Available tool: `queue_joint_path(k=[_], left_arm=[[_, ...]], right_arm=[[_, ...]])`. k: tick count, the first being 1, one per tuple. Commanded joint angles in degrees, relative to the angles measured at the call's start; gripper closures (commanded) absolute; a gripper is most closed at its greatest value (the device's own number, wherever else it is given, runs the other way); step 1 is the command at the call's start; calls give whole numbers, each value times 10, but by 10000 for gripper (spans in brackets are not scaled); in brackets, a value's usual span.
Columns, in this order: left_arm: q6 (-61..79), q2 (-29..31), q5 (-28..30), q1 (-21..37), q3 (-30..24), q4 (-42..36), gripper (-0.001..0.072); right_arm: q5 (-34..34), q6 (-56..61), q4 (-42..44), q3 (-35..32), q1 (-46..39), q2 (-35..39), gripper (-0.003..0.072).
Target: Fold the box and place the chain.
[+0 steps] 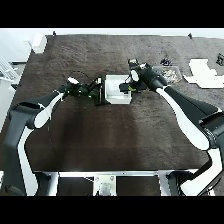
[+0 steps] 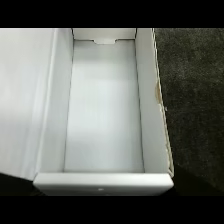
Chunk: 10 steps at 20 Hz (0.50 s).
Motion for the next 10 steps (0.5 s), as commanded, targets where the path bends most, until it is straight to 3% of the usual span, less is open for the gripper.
queue_joint_path(k=[1, 2, 5, 10], left_arm=[[0, 0, 0, 0, 0, 0, 238], [0, 0, 0, 0, 0, 0, 238], [0, 0, 0, 0, 0, 0, 238], [0, 0, 0, 0, 0, 0, 238]], right_arm=[[0, -52, 20, 4, 0, 33, 186], [0, -67, 17, 4, -3, 45, 151], [-1, -102, -13, 4, -26, 78, 151], [-31, -167, -27, 3, -152, 86, 152]])
